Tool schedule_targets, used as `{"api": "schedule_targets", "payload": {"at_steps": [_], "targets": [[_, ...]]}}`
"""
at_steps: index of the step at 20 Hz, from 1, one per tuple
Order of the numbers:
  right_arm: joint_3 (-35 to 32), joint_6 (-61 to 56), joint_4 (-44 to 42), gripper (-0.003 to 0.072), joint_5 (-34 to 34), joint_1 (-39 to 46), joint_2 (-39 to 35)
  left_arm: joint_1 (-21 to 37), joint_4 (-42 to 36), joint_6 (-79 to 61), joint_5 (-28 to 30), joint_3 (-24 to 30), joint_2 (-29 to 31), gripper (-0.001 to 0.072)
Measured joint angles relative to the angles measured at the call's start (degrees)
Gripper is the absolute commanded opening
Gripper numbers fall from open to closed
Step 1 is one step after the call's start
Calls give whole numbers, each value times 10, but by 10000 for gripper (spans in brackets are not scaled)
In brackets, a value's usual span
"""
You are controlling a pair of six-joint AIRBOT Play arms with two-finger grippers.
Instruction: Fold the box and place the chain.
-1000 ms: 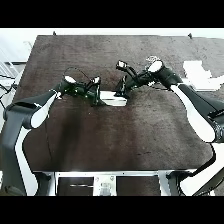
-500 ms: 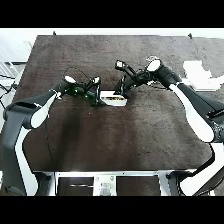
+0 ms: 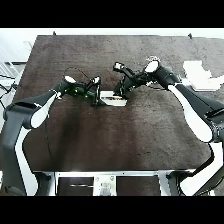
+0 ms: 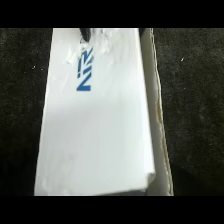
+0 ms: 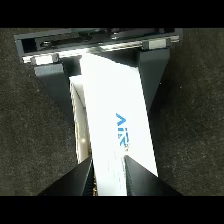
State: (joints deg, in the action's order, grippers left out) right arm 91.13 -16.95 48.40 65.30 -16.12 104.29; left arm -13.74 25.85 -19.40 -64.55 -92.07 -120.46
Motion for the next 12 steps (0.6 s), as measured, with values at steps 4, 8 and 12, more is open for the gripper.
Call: {"api": "schedule_targets", "payload": {"at_steps": [4, 8, 12], "targets": [[0, -7, 0, 239, 11, 0, 0, 0, 0, -1, 0, 0, 0, 492], [-2, -9, 8, 303, 25, 0, 0, 0, 0, -1, 0, 0, 0, 493], [-2, -10, 7, 304, 26, 1, 0, 0, 0, -1, 0, 0, 0, 493]]}}
